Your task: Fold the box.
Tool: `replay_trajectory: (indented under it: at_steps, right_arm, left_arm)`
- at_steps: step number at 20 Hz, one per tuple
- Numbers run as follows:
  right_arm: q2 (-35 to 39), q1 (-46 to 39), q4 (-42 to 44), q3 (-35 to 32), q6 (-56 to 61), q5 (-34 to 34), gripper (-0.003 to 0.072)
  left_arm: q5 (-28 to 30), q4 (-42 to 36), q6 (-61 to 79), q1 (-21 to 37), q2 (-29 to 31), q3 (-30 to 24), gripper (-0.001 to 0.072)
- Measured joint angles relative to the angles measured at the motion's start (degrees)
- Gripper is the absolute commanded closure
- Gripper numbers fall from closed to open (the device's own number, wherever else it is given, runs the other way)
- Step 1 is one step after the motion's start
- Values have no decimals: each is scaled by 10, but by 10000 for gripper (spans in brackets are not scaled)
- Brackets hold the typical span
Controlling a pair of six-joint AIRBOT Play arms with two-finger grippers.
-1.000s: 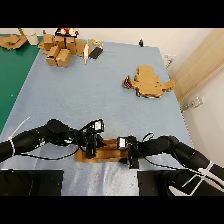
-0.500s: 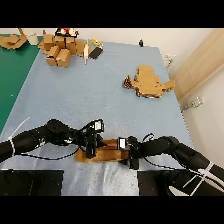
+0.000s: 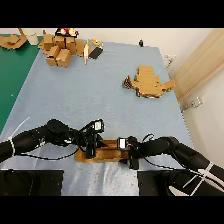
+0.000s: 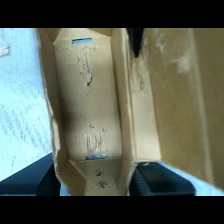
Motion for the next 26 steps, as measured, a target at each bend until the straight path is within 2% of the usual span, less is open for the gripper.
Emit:
replay_trajectory:
  at_steps: [26]
  right_arm:
    - [0,14,-17,3,0,2,200]
  left_arm:
    - [2,0,0,0,0,0,697]
